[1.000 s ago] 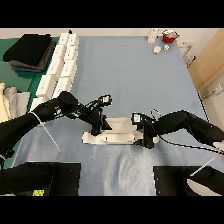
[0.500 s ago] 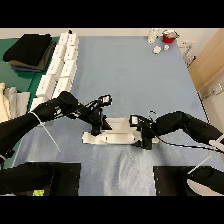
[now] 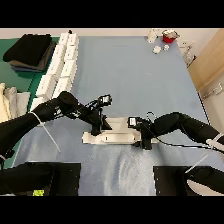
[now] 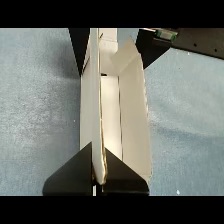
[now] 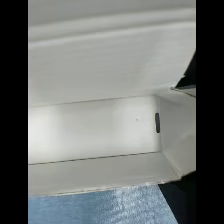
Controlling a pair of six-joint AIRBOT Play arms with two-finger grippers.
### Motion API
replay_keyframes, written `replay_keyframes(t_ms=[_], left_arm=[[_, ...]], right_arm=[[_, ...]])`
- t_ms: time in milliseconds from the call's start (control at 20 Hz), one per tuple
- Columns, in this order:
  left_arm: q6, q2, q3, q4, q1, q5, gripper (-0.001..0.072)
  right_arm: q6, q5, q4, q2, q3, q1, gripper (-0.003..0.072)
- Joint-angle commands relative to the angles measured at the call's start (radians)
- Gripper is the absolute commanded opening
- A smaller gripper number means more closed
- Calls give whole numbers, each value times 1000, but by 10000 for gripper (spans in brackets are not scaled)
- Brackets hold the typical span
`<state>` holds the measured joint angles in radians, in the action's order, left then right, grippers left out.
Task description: Fold the box.
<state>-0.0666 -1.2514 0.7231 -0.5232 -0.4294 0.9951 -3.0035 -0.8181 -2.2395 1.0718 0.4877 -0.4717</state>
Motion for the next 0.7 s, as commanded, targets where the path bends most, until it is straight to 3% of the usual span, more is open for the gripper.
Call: replay_keyframes(t_ms=[0, 600, 650], left_arm=[[0, 0, 0, 0, 0, 0, 13], [0, 0, 0, 0, 0, 0, 13], [0, 0, 0, 0, 0, 0, 13]], right_arm=[[0, 8, 2, 3, 0, 0, 683], [0, 10, 2, 8, -1, -16, 640], [0, 6, 3, 8, -1, -16, 588]])
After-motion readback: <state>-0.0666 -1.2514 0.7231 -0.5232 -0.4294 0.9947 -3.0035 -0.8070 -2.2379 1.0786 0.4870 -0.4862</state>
